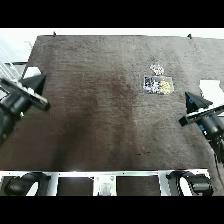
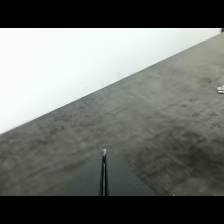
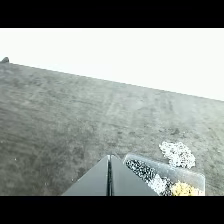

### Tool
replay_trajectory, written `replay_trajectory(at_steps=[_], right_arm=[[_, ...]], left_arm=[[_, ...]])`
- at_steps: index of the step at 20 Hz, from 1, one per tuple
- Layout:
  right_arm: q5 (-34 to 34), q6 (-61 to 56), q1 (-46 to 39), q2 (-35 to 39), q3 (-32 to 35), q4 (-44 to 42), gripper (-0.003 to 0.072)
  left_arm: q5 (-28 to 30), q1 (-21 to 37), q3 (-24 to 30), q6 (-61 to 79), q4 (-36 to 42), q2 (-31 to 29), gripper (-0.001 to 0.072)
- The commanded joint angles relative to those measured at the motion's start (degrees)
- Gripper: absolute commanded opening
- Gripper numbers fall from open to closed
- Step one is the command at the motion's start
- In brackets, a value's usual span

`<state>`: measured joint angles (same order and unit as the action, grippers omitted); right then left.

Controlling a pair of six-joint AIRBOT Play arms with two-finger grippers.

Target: Fold the box and place the chain.

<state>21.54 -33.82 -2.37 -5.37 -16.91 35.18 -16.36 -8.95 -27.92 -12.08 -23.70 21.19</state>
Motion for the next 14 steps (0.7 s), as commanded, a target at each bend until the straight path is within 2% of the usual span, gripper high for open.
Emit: replay_trajectory(at_steps=[1, 4, 7, 14], right_arm=[[1.1, -0.3, 0.0, 8.1, 6.4, 0.9, 0.0013], [1.0, -0.3, 0.0, 10.6, 10.3, 0.9, 0.0013], [1.0, -0.2, 0.0, 10.6, 12.0, 0.9, 0.0013], [1.0, -0.3, 0.0, 10.6, 12.2, 0.9, 0.0014]], left_arm=[[3.9, -4.2, 11.2, -4.3, 0.2, -8.2, 0.0014], [3.2, -4.2, 14.7, -5.2, 0.2, -7.9, 0.0019], [0.5, -4.2, 15.0, -7.5, 0.2, -7.9, 0.002], [0.4, -4.2, 15.0, -7.4, 0.2, -8.0, 0.002]])
